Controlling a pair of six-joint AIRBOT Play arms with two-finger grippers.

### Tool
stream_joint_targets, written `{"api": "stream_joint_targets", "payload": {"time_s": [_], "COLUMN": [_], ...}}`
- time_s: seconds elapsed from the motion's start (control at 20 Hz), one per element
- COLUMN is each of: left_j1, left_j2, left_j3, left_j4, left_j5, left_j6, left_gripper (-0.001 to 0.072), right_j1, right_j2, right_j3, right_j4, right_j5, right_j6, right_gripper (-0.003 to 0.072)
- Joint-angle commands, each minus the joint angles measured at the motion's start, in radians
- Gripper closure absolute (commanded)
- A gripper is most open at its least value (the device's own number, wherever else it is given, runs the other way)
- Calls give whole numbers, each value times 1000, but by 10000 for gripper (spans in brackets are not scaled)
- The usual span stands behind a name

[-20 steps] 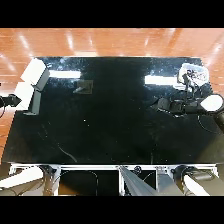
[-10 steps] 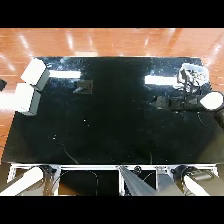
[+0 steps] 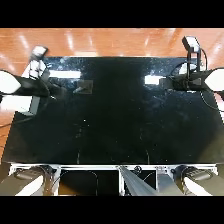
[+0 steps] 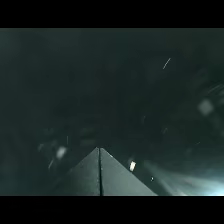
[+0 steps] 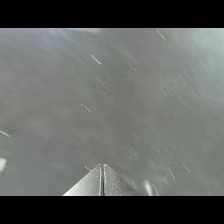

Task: Fold the box and place the chain.

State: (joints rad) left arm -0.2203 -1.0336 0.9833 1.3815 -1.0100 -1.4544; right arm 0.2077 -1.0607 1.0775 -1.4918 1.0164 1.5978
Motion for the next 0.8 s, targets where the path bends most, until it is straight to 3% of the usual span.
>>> {"api": "stream_joint_targets", "payload": {"time_s": [0.0, 0.15, 0.75], "left_j1": [-170, -175, -174], "left_j2": [-16, -16, -19], "left_j3": [-55, -52, -53], "left_j4": [172, 165, 166], "left_j5": [19, 21, 15], "left_j6": [-323, -323, -323], "left_gripper": [690, 690, 690], "right_j1": [-59, -87, -87], "right_j2": [-34, -34, -34], "right_j3": [-27, -35, -35], "right_j4": [-121, -121, -124], "right_j5": [106, 173, 177], "right_j6": [100, 100, 100], "right_gripper": [642, 643, 643]}}
